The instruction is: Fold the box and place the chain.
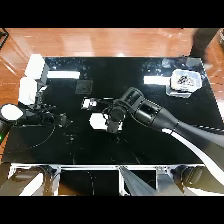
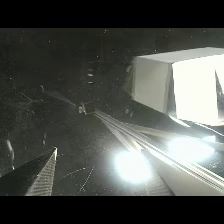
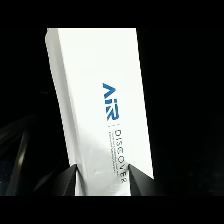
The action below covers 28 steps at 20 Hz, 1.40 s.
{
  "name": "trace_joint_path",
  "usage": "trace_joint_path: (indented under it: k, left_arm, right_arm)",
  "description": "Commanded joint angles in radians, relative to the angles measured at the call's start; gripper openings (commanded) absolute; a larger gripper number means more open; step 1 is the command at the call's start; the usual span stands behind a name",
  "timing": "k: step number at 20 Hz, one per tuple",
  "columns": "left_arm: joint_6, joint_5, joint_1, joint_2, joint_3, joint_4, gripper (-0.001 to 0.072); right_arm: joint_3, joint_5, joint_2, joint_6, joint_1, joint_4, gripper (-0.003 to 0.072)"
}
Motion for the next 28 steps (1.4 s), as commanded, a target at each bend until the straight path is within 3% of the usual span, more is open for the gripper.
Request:
trace_joint_path:
  k: [1,2,8,9,15,16,19,20,28]
  left_arm:
    - [0.0,0.0,0.001,-0.001,0.0,0.0,0.062]
    - [0.0,0.001,0.001,-0.001,0.0,0.0,0.0619]
    - [0.0,0.001,0.001,-0.001,0.0,0.0,0.0619]
    - [0.0,0.001,0.001,-0.001,0.0,0.0,0.0619]
    - [0.0,0.001,0.001,-0.001,0.0,0.0,0.062]
    - [0.0,0.001,0.001,-0.001,0.0,0.0,0.062]
    - [0.0,0.001,0.001,-0.001,0.0,0.0,0.0619]
    - [0.0,0.001,0.001,-0.001,0.0,0.0,0.062]
    - [0.0,0.002,0.001,-0.001,0.0,0.0,0.0619]
  right_arm:
    - [0.0,0.024,-0.004,0.0,0.0,-0.003,0.0203]
    - [0.0,0.021,-0.004,0.0,0.0,-0.003,0.0334]
    - [0.0,0.015,-0.004,0.0,-0.001,-0.02,0.0333]
    - [0.0,0.014,-0.004,0.0,-0.001,-0.021,0.0416]
    - [0.0,0.013,-0.004,0.0,-0.001,-0.022,0.0416]
    - [0.0,0.013,-0.004,0.0,-0.001,-0.022,0.0317]
    - [0.0,0.013,-0.004,0.003,-0.001,-0.046,0.0295]
    - [0.0,0.012,-0.004,0.002,-0.003,-0.053,0.0144]
    - [0.0,0.012,-0.003,0.001,-0.018,-0.051,0.0128]
